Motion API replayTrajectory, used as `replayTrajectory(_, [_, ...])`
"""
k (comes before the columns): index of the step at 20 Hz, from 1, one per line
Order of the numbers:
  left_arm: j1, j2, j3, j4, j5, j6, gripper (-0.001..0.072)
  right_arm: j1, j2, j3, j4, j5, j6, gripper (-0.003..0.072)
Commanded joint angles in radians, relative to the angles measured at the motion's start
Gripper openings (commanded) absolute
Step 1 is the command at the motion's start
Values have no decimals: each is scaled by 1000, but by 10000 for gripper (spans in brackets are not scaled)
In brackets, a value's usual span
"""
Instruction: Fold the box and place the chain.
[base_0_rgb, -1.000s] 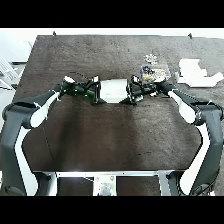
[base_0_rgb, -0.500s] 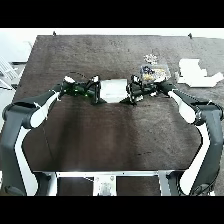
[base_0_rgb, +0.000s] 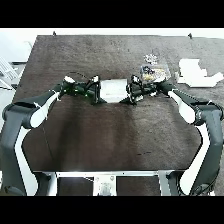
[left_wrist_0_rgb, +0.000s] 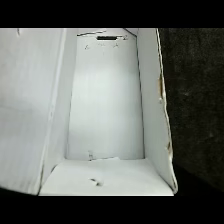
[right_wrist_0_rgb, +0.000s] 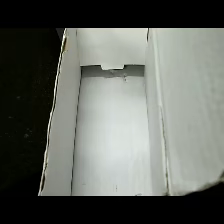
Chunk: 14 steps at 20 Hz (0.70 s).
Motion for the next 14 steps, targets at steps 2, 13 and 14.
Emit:
replayTrajectory(2, [1,-1,1,0,2,0,471,2,0,0,0,4,0,576])
replayTrajectory(13, [1,-1,1,0,2,0,471,-34,24,0,-46,44,57,720])
replayTrajectory(14, [1,-1,1,0,2,0,471,-39,27,0,-69,44,85,720])
